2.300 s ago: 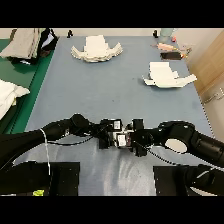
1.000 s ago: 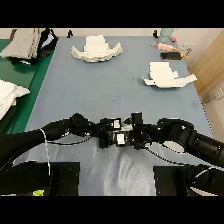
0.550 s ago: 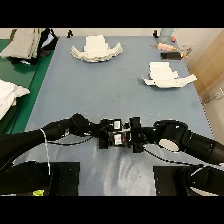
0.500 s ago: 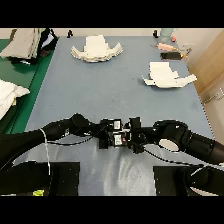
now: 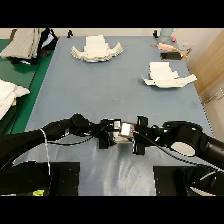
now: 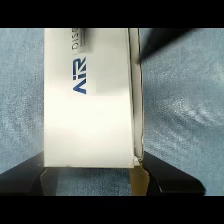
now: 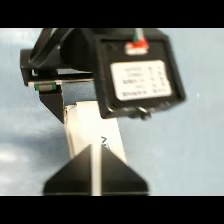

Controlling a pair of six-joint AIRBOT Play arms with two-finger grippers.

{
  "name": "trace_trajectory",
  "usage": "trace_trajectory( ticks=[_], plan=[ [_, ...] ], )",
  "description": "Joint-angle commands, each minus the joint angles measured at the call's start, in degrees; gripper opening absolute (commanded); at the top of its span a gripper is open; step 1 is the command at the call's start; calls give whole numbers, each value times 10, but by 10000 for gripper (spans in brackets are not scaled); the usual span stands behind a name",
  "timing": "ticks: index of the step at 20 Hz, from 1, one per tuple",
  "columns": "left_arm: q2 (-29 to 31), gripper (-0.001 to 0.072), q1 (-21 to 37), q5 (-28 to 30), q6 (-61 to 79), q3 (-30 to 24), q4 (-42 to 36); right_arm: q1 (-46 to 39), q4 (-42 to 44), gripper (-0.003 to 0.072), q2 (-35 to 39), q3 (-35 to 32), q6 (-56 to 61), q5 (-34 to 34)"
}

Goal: Fold the box.

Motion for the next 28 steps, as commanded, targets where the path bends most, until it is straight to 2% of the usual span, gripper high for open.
trace_trajectory(
  ticks=[1, 5, 7, 11, 20, 28],
  plan=[
    [0, 525, 0, 1, 0, 0, 0, 0, 29, 3, 47, -36, 189, -21],
    [0, 525, 0, 1, 0, 0, 0, 0, 67, 3, 116, -159, 277, -260],
    [0, 525, 0, 1, 0, 0, 0, 1, 108, 3, 121, -201, 282, -302],
    [0, 524, 0, 1, 0, 0, 0, 1, 119, 3, 108, -226, 281, -307],
    [0, 525, 0, 1, 0, 0, 0, 1, 120, 3, 46, -226, 281, -286],
    [0, 525, 0, 1, 0, 0, 0, 1, 120, 3, 40, -226, 281, -273]
  ],
)
